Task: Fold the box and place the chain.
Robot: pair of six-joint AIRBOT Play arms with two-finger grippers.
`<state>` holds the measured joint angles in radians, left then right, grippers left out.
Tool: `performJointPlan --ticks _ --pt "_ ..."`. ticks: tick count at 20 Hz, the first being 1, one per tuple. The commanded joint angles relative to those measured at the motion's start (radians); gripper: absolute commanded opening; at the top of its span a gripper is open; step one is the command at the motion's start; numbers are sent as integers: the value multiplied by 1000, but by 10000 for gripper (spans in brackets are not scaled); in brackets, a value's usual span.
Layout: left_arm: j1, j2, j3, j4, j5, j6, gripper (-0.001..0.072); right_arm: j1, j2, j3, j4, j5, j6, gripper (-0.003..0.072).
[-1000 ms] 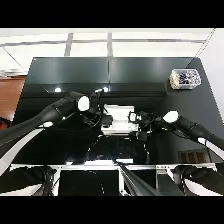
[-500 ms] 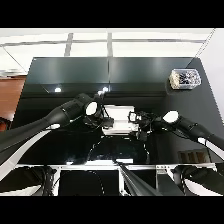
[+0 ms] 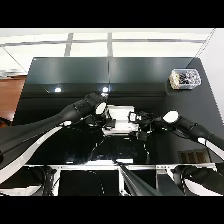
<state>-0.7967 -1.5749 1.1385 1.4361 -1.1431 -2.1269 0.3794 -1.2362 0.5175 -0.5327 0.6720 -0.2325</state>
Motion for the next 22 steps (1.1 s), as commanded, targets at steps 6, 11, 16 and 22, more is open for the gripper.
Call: performJointPlan --ticks 6,11,16,22 --pt "-5 -11 3 -34 33 -22 493 1 -1 0 0 0 0 66" --pt "-4 0 4 -8 16 -26 493 1 -1 0 0 0 0 66" --pt "-5 1 16 -2 8 -28 225 1 -1 0 0 1 0 66" --pt "-5 1 16 -13 14 -45 47 1 -1 0 0 0 0 66"
